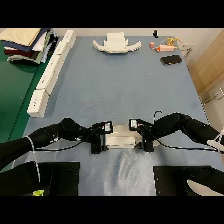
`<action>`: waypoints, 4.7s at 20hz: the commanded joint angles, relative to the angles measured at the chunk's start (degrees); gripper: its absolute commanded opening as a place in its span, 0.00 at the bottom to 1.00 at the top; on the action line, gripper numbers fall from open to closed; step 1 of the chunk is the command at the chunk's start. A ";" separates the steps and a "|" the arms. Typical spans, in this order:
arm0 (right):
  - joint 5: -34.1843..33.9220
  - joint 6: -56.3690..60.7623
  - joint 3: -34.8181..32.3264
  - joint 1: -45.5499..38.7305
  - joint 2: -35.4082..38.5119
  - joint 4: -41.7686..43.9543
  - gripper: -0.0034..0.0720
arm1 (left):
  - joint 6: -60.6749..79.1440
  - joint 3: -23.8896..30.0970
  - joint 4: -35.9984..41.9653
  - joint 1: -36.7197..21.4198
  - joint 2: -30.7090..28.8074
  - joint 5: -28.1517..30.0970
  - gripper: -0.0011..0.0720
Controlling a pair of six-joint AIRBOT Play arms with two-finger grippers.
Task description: Fold the box.
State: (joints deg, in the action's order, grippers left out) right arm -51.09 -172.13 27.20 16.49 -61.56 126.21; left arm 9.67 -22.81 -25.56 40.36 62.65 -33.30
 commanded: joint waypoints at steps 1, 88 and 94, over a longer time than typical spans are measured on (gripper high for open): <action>0.00 0.00 -0.02 0.04 -0.02 0.02 0.72 | -0.07 0.02 -0.09 0.04 0.17 0.17 0.93; 8.39 62.58 11.76 8.07 2.38 0.83 0.05 | -0.15 -0.04 0.07 -0.02 0.22 -0.50 0.62; -7.32 61.05 10.51 8.13 18.47 -14.32 0.05 | -0.13 -0.04 0.07 -0.02 0.22 -0.52 0.62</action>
State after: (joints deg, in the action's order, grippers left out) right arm -50.50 -109.78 38.39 24.58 -49.76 119.48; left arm 9.54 -22.79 -25.50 40.36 62.83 -33.85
